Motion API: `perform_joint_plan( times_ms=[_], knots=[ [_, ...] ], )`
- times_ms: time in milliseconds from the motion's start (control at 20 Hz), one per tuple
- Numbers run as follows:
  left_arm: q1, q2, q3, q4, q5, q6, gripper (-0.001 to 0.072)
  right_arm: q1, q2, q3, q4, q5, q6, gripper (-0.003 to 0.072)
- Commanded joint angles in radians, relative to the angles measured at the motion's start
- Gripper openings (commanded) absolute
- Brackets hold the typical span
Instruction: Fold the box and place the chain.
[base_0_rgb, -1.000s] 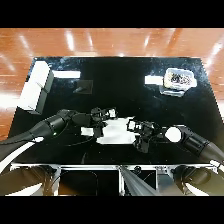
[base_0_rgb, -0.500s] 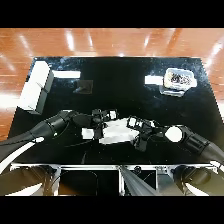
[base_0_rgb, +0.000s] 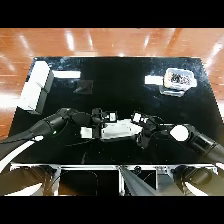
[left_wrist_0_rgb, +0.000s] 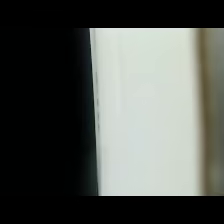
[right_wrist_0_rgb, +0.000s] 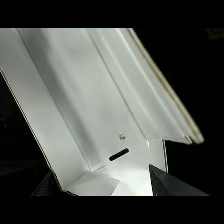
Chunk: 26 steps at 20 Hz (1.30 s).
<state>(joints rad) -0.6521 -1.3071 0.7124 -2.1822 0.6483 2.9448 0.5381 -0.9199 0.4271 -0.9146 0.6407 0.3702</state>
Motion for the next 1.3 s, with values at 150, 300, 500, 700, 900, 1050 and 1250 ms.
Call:
perform_joint_plan(
  times_ms=[150,300,500,700,900,1050,1250],
  knots=[
    [0.023,-0.024,0.044,0.001,0.09,0.055,0.0019,-0.008,0.006,0.003,0.002,0.011,0.0,0.0703],
    [0.027,-0.054,0.075,0.001,0.114,0.055,0.0019,-0.008,0.006,0.011,0.001,0.002,-0.008,0.0703],
    [0.026,-0.059,0.08,0.001,0.09,0.055,0.002,-0.008,0.006,0.011,-0.001,0.002,-0.008,0.0702],
    [0.026,-0.059,0.08,0.001,0.089,0.055,0.002,-0.008,0.006,0.011,0.005,-0.095,-0.008,0.0704],
    [0.026,-0.059,0.08,0.001,0.091,0.055,0.0019,-0.008,-0.006,0.011,0.058,-0.207,-0.093,0.0703],
    [0.026,-0.059,0.08,0.001,0.084,0.055,0.002,-0.008,-0.04,0.011,0.163,-0.159,-0.233,0.0703],
    [0.029,-0.059,0.08,0.001,0.081,0.055,0.0019,-0.008,-0.071,0.011,0.186,-0.068,-0.388,0.0703]
  ],
)
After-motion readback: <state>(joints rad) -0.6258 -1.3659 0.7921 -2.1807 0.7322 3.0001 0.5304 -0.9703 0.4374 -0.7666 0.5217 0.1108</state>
